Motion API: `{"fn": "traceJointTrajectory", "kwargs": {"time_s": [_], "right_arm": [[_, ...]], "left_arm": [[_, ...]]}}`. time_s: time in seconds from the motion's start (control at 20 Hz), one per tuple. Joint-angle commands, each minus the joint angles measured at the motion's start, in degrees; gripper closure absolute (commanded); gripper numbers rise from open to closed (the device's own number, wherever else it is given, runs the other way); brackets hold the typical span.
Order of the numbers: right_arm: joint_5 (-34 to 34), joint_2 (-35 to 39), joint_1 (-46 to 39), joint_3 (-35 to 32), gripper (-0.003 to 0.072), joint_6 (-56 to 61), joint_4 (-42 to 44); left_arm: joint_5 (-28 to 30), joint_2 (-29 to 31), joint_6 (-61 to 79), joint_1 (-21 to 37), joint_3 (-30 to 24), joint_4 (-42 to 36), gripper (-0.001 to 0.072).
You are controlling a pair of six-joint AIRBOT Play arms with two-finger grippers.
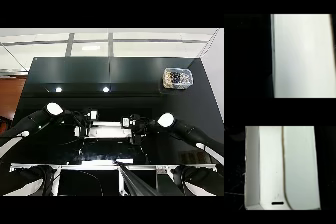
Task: Fold the box and place the chain.
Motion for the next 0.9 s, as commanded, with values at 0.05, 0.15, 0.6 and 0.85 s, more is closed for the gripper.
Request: {"fn": "traceJointTrajectory", "kwargs": {"time_s": [0.05, 0.15, 0.6, 0.85], "right_arm": [[3.5, -3.2, -2.4, 0.0, 0.0, -8.2, 4.8], [2.5, -3.2, -2.4, 0.0, 0.0001, -6.6, 4.5], [-2.1, -3.4, -0.1, 0.0, 0.0001, 0.2, -0.3], [-2.4, -3.4, 0.3, 0.0, 0.0001, 0.6, -1.0]], "left_arm": [[0.1, 0.0, -0.1, 0.0, 0.0, 0.0, 0.0679], [0.1, 0.0, -0.1, 0.0, 0.0, 0.0, 0.0679], [0.1, 0.0, -0.2, 0.0, 0.0, 0.0, 0.0678], [0.1, 0.0, -0.2, 0.0, 0.0, 0.0, 0.0679]]}}
